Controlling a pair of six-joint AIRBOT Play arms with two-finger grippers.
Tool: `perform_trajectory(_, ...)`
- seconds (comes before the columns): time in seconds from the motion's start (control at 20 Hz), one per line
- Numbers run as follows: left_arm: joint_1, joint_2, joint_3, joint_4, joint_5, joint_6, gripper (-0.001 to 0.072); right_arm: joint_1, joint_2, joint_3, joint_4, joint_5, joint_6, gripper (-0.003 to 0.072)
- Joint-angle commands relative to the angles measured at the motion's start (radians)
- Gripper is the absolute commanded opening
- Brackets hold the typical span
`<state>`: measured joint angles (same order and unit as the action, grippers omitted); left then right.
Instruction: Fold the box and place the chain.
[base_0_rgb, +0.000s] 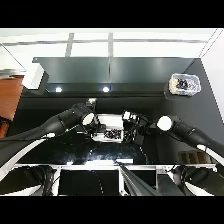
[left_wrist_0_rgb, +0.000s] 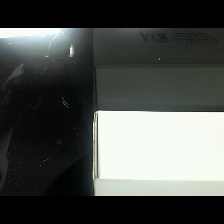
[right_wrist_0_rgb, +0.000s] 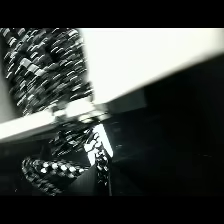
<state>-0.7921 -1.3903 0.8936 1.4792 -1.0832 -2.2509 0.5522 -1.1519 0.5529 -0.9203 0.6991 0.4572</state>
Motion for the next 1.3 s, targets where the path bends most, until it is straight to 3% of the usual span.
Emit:
perform_trajectory(0.0, 0.0, 0.0, -0.001, 0.0, 0.0, 0.0, 0.0034, -0.043, 0.076, 0.008, 0.002, 0.024, 0.099, 0.0024)
perform_trajectory(0.15, 0.0, 0.0, -0.001, 0.0, 0.001, 0.0, 0.0034, -0.1, 0.178, 0.058, 0.003, 0.116, 0.214, 0.0024)
perform_trajectory(0.3, 0.0, 0.0, -0.001, 0.0, 0.0, 0.0, 0.0034, -0.125, 0.258, 0.15, 0.011, 0.292, 0.355, 0.0024)
perform_trajectory(0.5, 0.0, 0.0, -0.001, 0.0, 0.002, 0.0, 0.0034, -0.125, 0.322, 0.29, 0.135, 0.481, 0.362, 0.0024)
perform_trajectory(0.8, 0.0, 0.0, -0.001, 0.0, 0.001, 0.0, 0.0034, -0.125, 0.333, 0.471, 0.298, 0.487, 0.377, 0.0024)
perform_trajectory(0.95, 0.0, 0.0, -0.001, 0.0, 0.001, 0.0, 0.0034, -0.125, 0.332, 0.497, 0.374, 0.483, 0.393, 0.0024)
perform_trajectory(1.25, 0.0, 0.0, -0.001, -0.002, 0.001, 0.0, 0.0034, -0.017, 0.28, 0.489, 0.251, 0.442, 0.502, 0.0024)
